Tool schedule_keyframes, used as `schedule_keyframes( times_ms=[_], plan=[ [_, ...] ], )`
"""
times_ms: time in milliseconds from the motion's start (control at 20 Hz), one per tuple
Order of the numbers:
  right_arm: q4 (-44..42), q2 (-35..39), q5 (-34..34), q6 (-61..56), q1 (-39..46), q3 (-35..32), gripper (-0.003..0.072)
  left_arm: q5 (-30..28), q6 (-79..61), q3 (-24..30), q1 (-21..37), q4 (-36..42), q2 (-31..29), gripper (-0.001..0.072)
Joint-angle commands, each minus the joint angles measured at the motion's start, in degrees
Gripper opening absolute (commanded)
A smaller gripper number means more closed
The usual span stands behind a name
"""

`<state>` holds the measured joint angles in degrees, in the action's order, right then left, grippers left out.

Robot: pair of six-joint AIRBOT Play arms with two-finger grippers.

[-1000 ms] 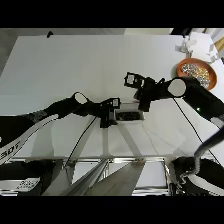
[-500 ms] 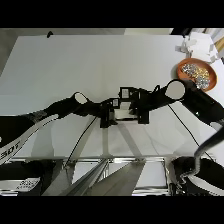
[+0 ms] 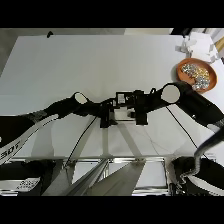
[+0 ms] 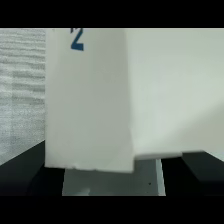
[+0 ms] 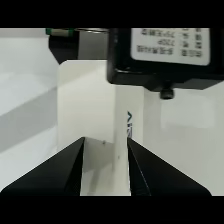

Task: Fold the box and place the chain.

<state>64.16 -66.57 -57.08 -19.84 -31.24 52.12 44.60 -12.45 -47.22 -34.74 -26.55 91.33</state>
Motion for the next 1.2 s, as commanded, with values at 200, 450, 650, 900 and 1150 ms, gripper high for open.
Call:
schedule_keyframes(
  times_ms=[200,450,650,900,1150],
  plan=[
    [1.4,-1.1,2.4,-1.1,-0.1,-0.5,0.0317,0.0,0.0,0.0,0.0,0.0,0.0,0.0206],
    [1.4,-1.6,2.2,-1.1,-0.1,-1.7,0.0266,0.0,0.0,0.0,0.0,0.0,0.0,0.0206],
    [1.6,-1.3,-1.3,-1.1,-0.1,-1.7,0.0265,0.0,0.0,0.0,0.0,0.0,0.0,0.0206],
    [1.3,-1.3,-1.5,-1.1,-0.1,-1.7,0.0245,0.0,0.0,0.0,0.0,0.0,0.0,0.0206],
    [1.0,-1.3,0.8,-1.4,-0.1,-1.7,0.0245,0.0,0.0,0.0,0.0,0.0,0.0,0.0206]
  ],
)
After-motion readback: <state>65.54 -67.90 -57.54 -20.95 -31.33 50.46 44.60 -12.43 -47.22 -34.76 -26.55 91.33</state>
